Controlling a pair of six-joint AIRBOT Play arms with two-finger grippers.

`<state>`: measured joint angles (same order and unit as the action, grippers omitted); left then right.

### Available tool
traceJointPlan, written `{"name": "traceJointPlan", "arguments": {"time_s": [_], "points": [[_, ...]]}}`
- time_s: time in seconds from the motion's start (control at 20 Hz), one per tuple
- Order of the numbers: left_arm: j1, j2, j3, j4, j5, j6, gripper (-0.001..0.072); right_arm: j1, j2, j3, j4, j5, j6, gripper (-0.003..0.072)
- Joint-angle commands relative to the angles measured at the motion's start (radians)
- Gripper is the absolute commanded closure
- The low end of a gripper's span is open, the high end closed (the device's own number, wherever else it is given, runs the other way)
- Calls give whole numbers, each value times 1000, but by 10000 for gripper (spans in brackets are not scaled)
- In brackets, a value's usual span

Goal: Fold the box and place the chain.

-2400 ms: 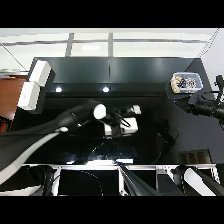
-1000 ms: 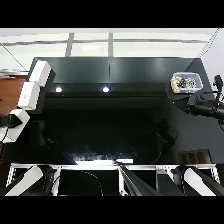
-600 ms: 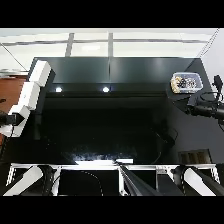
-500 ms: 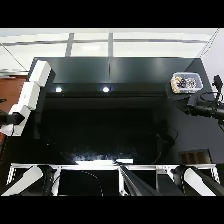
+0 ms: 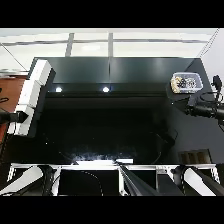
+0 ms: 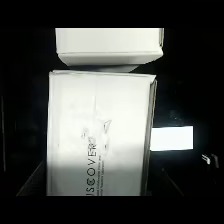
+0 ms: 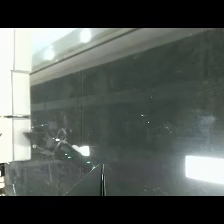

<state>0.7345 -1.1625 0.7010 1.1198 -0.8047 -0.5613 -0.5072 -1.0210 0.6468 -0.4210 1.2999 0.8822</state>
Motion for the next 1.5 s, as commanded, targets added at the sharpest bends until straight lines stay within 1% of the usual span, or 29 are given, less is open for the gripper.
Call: {"name": "traceJointPlan", "arguments": {"time_s": [0.0, 0.1, 0.2, 0.25, 0.3, 0.35, 0.4, 0.45, 0.5, 0.6, 0.65, 0.75, 0.85, 0.9, 1.0, 1.1, 1.15, 1.3, 1.45], "points": [[1, 41, 18, -3, -66, 3, 2, 0, 1, 7, -1, 6, -1, 671], [1, 103, 52, -3, -126, -31, 1, 16, 1, 60, -11, 5, -1, 671], [0, 179, 86, -8, -150, -100, 1, 67, 1, 162, -51, -21, -1, 671], [0, 216, 97, -35, -150, -130, 2, 106, 1, 229, -85, -52, 0, 671], [-11, 254, 108, -100, -159, -139, 3, 150, 1, 290, -118, -103, 0, 671], [-40, 283, 122, -150, -165, -139, 6, 203, 1, 350, -158, -181, 0, 671], [-92, 307, 142, -183, -166, -143, 8, 260, 1, 401, -195, -259, 0, 671], [-152, 324, 161, -188, -166, -151, 26, 307, 1, 438, -230, -319, 0, 671], [-222, 336, 177, -188, -164, -184, 113, 347, 1, 465, -260, -356, 0, 671], [-354, 341, 189, -188, -169, -259, 572, 388, 1, 480, -294, -362, 1, 671], [-423, 339, 187, -189, -178, -284, 681, 391, 1, 480, -317, -332, 7, 671], [-561, 339, 163, -190, -163, -314, 685, 391, 1, 472, -425, -262, 87, 673], [-676, 342, 119, -190, -109, -366, 686, 391, 7, 423, -513, -257, 111, 675], [-727, 342, 89, -189, -69, -391, 686, 391, 12, 385, -530, -286, 116, 675], [-793, 342, 25, -190, 2, -417, 686, 391, 28, 292, -528, -388, 116, 676], [-828, 342, -27, -190, 52, -419, 685, 391, 46, 208, -526, -517, 116, 676], [-829, 342, -40, -190, 66, -419, 684, 391, 47, 189, -526, -554, 116, 674], [-826, 342, -42, -190, 92, -411, 682, 391, 47, 185, -525, -571, 113, 670], [-827, 340, -42, -189, 94, -412, 682, 391, 47, 185, -525, -571, 113, 669]]}}
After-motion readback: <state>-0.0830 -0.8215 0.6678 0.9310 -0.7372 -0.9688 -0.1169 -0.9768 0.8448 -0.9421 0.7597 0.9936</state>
